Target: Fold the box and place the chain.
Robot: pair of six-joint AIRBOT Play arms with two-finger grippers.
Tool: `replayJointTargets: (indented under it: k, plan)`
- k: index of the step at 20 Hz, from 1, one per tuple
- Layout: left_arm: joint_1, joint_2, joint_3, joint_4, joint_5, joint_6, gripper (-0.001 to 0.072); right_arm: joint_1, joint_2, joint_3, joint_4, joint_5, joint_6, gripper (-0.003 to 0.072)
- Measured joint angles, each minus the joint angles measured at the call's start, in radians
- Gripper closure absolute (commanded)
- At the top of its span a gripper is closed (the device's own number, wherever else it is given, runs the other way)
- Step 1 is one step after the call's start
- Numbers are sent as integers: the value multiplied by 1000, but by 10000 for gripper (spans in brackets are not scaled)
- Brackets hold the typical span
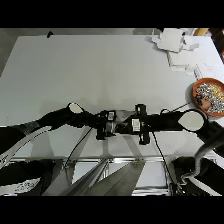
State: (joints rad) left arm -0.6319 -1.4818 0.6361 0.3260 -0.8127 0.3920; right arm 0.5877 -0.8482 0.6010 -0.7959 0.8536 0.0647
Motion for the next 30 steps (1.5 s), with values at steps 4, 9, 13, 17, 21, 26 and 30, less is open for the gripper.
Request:
replayJointTargets:
  k: [4,9,13,17,21,26,30]
  plan:
    - [0,0,0,0,0,0,498,-71,7,62,-198,109,68,486]
    - [0,0,0,0,0,0,498,-356,12,118,-414,273,54,487]
    - [0,0,0,0,0,0,498,-532,-63,128,-469,269,7,487]
    - [0,0,0,0,0,0,498,-589,-189,127,-475,251,-53,487]
    - [0,0,0,0,0,0,498,-604,-277,108,-465,208,-137,487]
    - [0,0,0,0,0,0,498,-608,-348,90,-438,169,-207,497]
    - [0,0,0,0,0,0,498,-609,-378,74,-431,157,-233,511]
